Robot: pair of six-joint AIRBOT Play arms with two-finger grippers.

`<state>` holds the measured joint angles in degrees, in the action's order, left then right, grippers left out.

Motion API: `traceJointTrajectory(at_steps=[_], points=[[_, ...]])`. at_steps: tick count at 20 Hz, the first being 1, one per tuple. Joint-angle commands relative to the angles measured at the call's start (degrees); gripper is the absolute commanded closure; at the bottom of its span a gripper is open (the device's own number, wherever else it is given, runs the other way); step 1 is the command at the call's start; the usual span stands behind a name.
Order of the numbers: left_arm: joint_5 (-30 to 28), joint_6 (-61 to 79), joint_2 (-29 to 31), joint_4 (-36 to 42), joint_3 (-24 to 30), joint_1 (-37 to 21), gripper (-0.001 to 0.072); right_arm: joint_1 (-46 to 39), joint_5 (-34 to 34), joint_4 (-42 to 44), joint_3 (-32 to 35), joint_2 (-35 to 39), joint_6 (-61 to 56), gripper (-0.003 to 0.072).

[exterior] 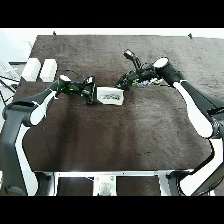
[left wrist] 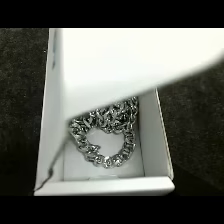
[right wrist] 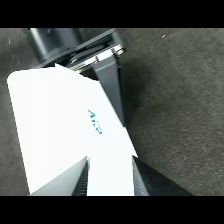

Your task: Fold the box and place the chain.

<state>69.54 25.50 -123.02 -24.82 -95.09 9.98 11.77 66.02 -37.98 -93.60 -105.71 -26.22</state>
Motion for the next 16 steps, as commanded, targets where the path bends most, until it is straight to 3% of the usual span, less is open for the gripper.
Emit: traceJointTrajectory(at_steps=[1, 6, 11, 13, 16], points=[[0.0, 0.0, 0.0, 0.0, 0.0, 0.0, 0.0421, 1.0, 1.1, -2.1, -0.6, 0.0, -0.3, 0.0332], [-0.1, 0.0, 0.0, 0.0, 0.0, 0.0, 0.0421, 2.8, 4.1, -5.7, -0.6, 0.0, -0.3, 0.0256], [-0.1, 0.0, 0.0, 0.0, 0.0, 0.0, 0.0421, 3.7, 3.9, -6.3, -0.5, -0.1, 0.8, 0.0228], [-0.1, 0.0, 0.0, 0.0, 0.0, 0.0, 0.0421, 4.1, 2.8, -6.5, -0.5, -0.2, 1.0, 0.0167], [-0.1, 0.0, 0.0, 0.0, 0.0, 0.0, 0.0421, 4.2, -0.2, -7.1, -0.5, -0.2, 2.1, 0.0166]])
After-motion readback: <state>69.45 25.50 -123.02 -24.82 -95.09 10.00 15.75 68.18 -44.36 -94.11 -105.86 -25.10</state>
